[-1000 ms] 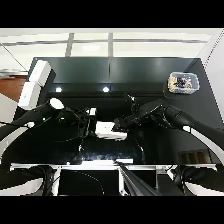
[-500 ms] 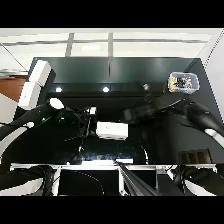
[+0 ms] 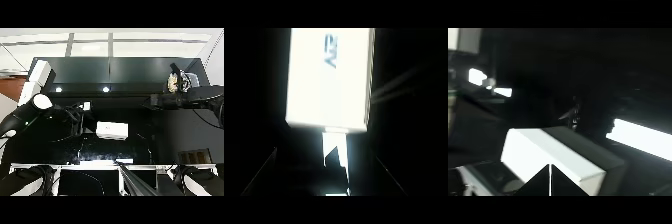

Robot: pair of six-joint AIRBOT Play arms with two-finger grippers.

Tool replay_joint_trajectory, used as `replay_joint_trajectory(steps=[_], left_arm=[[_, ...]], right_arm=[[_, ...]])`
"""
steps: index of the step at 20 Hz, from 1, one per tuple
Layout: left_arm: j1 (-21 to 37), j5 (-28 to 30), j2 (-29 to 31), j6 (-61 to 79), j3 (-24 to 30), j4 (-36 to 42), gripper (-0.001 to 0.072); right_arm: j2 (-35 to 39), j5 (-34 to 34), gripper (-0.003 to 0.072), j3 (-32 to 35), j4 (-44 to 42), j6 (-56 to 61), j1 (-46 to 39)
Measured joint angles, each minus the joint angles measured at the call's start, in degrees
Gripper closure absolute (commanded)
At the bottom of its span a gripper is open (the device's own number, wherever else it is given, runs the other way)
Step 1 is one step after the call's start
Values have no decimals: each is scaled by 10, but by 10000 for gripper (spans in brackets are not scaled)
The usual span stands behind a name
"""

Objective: Fold the box and place the chain.

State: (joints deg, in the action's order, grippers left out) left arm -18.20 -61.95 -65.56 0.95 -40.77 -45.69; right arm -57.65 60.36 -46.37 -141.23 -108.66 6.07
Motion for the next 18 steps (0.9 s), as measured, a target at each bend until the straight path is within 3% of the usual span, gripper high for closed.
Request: replay_joint_trajectory(steps=[3,9,18], left_arm=[[-26,45,14,-9,0,52,4],[-106,118,-14,-9,-3,88,4],[-137,141,-46,-7,-3,103,4]], right_arm=[[2,-1,665,0,17,0,-19],[3,3,665,0,35,0,-31],[3,3,665,0,40,0,-33]])
